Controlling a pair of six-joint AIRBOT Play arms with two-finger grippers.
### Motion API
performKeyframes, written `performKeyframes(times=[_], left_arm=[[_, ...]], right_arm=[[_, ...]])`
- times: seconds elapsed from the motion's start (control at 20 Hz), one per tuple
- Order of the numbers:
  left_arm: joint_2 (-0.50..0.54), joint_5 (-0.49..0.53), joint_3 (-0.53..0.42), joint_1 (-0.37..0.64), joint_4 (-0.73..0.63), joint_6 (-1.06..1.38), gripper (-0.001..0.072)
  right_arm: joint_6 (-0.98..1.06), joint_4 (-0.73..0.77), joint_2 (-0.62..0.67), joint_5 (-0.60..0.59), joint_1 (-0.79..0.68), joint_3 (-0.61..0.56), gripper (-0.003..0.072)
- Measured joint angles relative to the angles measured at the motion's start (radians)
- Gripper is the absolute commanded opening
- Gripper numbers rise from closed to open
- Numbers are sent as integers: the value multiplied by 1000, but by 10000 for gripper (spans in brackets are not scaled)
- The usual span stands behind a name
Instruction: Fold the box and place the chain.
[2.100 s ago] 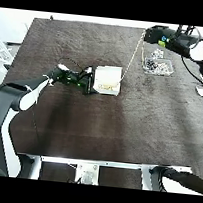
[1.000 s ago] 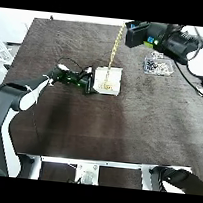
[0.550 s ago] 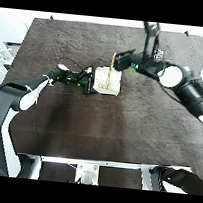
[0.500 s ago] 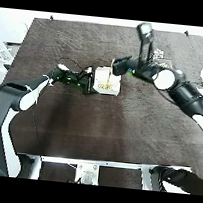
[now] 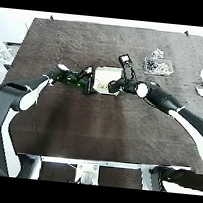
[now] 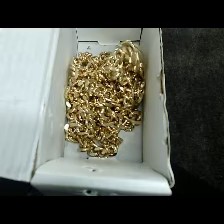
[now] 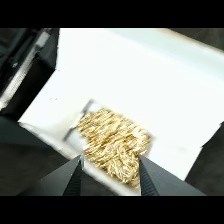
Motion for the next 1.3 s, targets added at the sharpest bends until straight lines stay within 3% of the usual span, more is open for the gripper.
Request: performKeyframes(times=[0.1, 0.15, 0.2, 0.55, 0.8, 1.05, 1.3], left_arm=[[0, 0, 0, 0, 0, 0, 537], [0, 0, 0, 0, 0, 0, 537], [0, 0, 0, 0, 0, 0, 537], [0, 0, 0, 0, 0, 0, 538], [0, 0, 0, 0, 0, 0, 537], [0, 0, 0, 0, 0, 0, 537], [0, 0, 0, 0, 0, 0, 538]], right_arm=[[-1, -50, 13, -11, -6, 13, 376], [-2, -71, 27, -19, -12, 19, 260], [-9, -97, 44, -20, -21, 27, 243], [-187, -120, 95, -28, -188, 100, 243], [-471, 133, 63, 5, -336, 151, 242], [-819, 505, -56, 228, -450, 262, 241], [-959, 653, -232, 380, -481, 401, 239]])
